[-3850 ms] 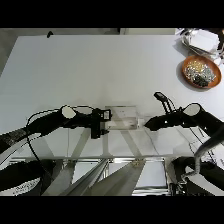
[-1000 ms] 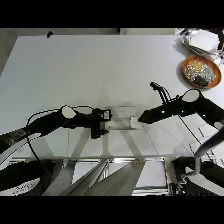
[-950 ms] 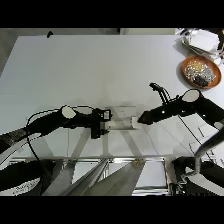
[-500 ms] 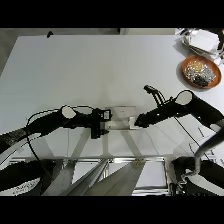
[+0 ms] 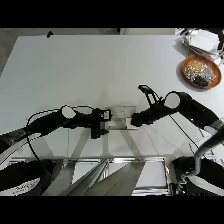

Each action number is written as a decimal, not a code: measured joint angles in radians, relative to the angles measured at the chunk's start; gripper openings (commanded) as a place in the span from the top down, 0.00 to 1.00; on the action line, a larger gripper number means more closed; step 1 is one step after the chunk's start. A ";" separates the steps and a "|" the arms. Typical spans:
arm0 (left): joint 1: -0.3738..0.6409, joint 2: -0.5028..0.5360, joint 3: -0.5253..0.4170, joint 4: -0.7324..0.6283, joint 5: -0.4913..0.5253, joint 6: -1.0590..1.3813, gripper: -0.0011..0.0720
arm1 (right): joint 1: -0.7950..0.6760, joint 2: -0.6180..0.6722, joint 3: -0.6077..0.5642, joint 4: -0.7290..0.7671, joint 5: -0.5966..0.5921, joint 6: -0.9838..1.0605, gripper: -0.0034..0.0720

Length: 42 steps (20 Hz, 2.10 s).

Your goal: Fold the box and place the chain.

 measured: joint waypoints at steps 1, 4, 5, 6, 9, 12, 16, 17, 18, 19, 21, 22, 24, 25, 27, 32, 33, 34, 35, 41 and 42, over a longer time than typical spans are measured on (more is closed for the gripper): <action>0.000 0.000 0.000 0.000 0.000 0.000 0.80 | 0.018 -0.005 0.006 -0.013 -0.011 0.035 0.43; 0.000 0.000 0.000 0.000 0.000 0.000 0.80 | 0.070 -0.022 0.027 -0.064 -0.039 0.141 0.44; 0.000 0.000 0.000 0.000 0.000 0.000 0.80 | 0.086 -0.027 0.034 -0.084 -0.045 0.179 0.46; 0.000 0.000 0.000 0.000 0.000 0.000 0.80 | 0.101 -0.031 0.039 -0.103 -0.053 0.215 0.47; 0.000 0.000 0.000 0.000 0.000 0.000 0.80 | 0.146 -0.038 0.047 -0.161 -0.076 0.318 0.48; 0.000 0.000 0.000 0.000 0.000 0.000 0.80 | 0.196 -0.045 0.058 -0.244 -0.092 0.436 0.48; 0.000 0.000 0.000 -0.001 0.000 -0.003 0.80 | 0.261 -0.077 0.113 -0.375 -0.069 0.593 0.48; 0.000 0.000 0.000 -0.001 0.000 -0.003 0.80 | 0.276 -0.093 0.130 -0.406 -0.056 0.624 0.48; 0.000 0.000 0.000 -0.001 0.000 -0.003 0.80 | 0.289 -0.111 0.146 -0.430 -0.041 0.649 0.48; 0.000 0.000 0.000 -0.001 0.001 -0.001 0.80 | 0.300 -0.128 0.157 -0.449 -0.028 0.666 0.48; 0.000 0.000 0.000 0.000 0.001 0.001 0.80 | 0.319 -0.161 0.171 -0.475 -0.003 0.702 0.48; 0.000 0.000 0.000 0.000 0.001 0.001 0.80 | 0.328 -0.175 0.175 -0.483 0.012 0.719 0.48; 0.000 0.000 0.000 0.000 0.001 0.001 0.80 | 0.340 -0.195 0.180 -0.496 0.032 0.742 0.57; 0.000 0.000 0.000 0.000 0.001 0.001 0.80 | 0.344 -0.201 0.182 -0.503 0.040 0.749 0.66; 0.000 0.000 0.000 0.000 0.000 0.001 0.80 | 0.349 -0.209 0.184 -0.515 0.057 0.761 0.86; 0.000 0.000 0.000 0.000 0.000 0.000 0.80 | 0.353 -0.216 0.186 -0.518 0.066 0.772 0.84; 0.000 0.000 0.000 0.000 0.000 0.000 0.80 | 0.353 -0.217 0.186 -0.517 0.061 0.772 0.65; 0.000 0.000 0.000 0.000 0.000 0.000 0.80 | 0.354 -0.220 0.185 -0.508 0.047 0.772 0.61; 0.000 0.000 0.000 0.001 0.000 0.001 0.80 | 0.354 -0.219 0.186 -0.507 0.047 0.772 0.62; 0.000 0.000 0.000 0.000 0.000 0.000 0.80 | 0.354 -0.227 0.186 -0.518 0.062 0.775 0.93; 0.000 0.000 0.000 0.000 0.000 0.000 0.80 | 0.353 -0.227 0.186 -0.517 0.062 0.774 0.89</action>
